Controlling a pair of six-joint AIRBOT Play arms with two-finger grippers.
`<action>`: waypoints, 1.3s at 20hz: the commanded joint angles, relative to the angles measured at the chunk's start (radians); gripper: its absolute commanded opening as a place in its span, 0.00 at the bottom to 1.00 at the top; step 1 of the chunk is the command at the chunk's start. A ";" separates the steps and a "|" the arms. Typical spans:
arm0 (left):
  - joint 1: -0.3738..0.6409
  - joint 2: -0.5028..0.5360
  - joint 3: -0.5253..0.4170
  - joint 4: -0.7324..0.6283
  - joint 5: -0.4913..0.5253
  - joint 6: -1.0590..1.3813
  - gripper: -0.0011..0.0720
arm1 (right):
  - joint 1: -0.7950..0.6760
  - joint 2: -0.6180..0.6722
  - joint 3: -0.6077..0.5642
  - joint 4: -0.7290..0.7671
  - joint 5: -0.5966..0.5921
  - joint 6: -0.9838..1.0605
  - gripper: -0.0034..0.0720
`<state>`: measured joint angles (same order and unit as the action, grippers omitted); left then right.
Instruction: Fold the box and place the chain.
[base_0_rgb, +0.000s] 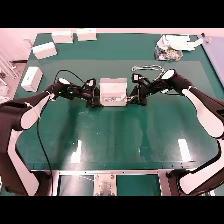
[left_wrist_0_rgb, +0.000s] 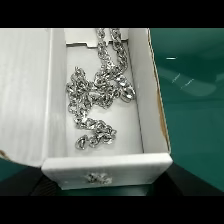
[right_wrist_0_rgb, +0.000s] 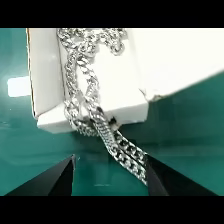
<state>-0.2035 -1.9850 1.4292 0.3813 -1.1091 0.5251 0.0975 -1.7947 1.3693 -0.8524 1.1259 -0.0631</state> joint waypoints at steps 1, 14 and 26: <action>0.001 0.001 0.000 0.000 0.000 0.000 0.65 | 0.015 -0.031 -0.001 0.006 -0.040 -0.051 0.73; 0.001 0.001 0.000 0.000 0.000 0.000 0.65 | 0.015 -0.037 0.050 0.006 -0.115 -0.030 0.06; 0.001 0.001 0.000 0.000 0.000 0.000 0.65 | 0.015 0.163 0.079 0.041 0.081 0.166 0.06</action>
<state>-0.2031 -1.9850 1.4292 0.3813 -1.1091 0.5251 0.1116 -1.6817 1.4471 -0.8185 1.1652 0.0536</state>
